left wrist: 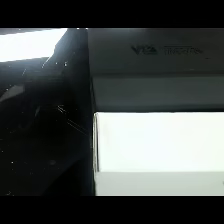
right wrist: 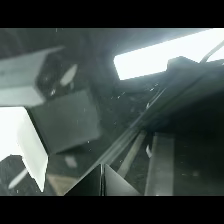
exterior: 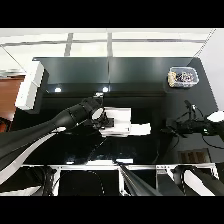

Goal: Fold the box and place the chain.

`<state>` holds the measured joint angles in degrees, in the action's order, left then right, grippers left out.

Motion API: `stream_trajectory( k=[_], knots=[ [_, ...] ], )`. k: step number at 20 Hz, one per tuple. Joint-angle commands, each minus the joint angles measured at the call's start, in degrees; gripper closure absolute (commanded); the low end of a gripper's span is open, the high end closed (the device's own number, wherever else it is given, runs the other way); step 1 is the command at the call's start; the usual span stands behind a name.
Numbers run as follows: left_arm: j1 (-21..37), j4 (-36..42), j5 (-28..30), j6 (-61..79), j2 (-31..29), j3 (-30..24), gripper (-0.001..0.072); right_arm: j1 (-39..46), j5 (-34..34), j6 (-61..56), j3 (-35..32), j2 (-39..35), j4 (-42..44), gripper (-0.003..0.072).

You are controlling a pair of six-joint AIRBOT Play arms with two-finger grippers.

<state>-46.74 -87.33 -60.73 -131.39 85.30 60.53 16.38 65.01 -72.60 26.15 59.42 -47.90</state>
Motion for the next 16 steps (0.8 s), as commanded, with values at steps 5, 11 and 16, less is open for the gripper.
stream_trajectory(
  k=[5,11,16],
  knots=[
    [0.04,-0.02,0.0,0.02,0.02,0.04,0.0682,-10.19,-5.29,6.58,-0.02,6.82,11.34,0.0678],
    [0.04,-0.04,-1.18,0.02,0.02,0.04,0.0681,-17.4,-10.56,8.24,-0.02,11.28,17.07,0.0678],
    [0.04,-0.04,-1.25,0.02,0.02,0.04,0.0682,-18.16,-4.09,17.25,0.76,11.39,23.45,0.0674]
  ],
)
